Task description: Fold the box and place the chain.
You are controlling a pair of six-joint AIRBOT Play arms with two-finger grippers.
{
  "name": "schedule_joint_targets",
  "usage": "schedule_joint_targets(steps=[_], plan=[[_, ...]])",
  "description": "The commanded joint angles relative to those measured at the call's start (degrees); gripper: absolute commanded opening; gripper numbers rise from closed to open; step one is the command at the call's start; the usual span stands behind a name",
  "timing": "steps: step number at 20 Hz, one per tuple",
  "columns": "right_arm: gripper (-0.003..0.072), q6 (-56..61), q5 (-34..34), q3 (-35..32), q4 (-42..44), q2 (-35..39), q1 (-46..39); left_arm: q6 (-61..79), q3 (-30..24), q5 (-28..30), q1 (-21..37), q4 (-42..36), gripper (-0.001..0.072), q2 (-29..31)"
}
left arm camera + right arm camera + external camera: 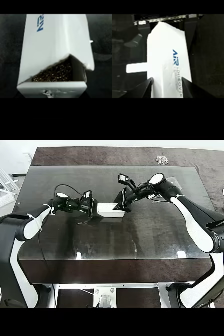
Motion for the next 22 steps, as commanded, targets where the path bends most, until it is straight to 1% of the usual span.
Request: schedule_joint_targets(steps=[1, 4, 10, 13, 15, 22], plan=[[0.0420, -1.9, -3.0, 0.0, 0.2, -0.1, 0.0, 0.1, 0.0, 0.0, 0.0, 0.1, 0.0464, 0.0], [0.0415, -1.9, -2.9, 0.0, 2.1, 0.1, 0.0, 0.1, 0.0, 0.0, 0.0, 0.1, 0.0464, 0.0], [0.0405, -1.9, -2.7, -0.3, 2.0, 0.5, 0.1, 0.1, 0.0, 0.0, 0.0, 0.1, 0.0464, 0.0], [0.0403, -3.8, -3.0, -1.3, 2.0, 0.5, 0.1, 0.1, 0.0, -0.1, 0.0, 0.1, 0.0464, 0.0], [0.0373, -4.4, -3.2, -1.8, 2.0, 0.5, 0.1, 0.1, 0.0, -0.1, 0.0, 0.0, 0.0464, 0.0], [0.0373, -4.8, -3.4, -2.4, 2.0, 0.5, 0.1, 0.1, 0.0, -0.1, 0.0, 0.0, 0.0464, 0.0]])
